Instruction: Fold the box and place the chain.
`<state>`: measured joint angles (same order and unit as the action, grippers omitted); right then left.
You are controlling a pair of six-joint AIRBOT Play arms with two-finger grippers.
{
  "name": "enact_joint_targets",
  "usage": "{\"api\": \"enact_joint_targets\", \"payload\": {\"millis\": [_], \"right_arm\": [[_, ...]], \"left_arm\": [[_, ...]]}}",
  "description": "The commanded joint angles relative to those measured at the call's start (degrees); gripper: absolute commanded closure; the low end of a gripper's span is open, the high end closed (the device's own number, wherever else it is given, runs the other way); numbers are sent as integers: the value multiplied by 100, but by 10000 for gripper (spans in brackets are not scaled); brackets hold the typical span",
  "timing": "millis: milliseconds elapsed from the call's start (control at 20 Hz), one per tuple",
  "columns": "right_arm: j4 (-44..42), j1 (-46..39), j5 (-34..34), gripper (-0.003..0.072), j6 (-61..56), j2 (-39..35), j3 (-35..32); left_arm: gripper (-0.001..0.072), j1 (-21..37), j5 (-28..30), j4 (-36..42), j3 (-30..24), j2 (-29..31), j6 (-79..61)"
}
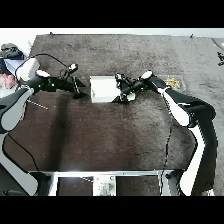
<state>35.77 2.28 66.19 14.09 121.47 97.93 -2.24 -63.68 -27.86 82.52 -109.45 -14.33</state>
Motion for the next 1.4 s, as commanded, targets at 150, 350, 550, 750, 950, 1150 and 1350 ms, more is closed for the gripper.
{"api": "enact_joint_targets", "payload": {"millis": [150,350,550,750,950,1150,1350], "right_arm": [[0,2,0,254,0,-2,2],[0,2,2,254,0,-2,2],[0,2,0,254,0,-2,2],[0,2,2,254,0,-2,2],[0,2,2,253,0,-2,2],[0,2,2,254,0,-2,2],[0,2,2,254,0,-2,2]], "left_arm": [[-11,15,-925,570,50,-240,-1801],[-11,15,-1078,527,48,-240,-1711],[-11,13,-1064,369,48,-256,-1602],[-11,-98,-1040,389,48,-426,-1617],[-11,-201,-833,417,50,-426,-1593],[-11,-201,-645,262,50,-426,-1569],[-11,-146,-726,275,50,-426,-1572]]}}
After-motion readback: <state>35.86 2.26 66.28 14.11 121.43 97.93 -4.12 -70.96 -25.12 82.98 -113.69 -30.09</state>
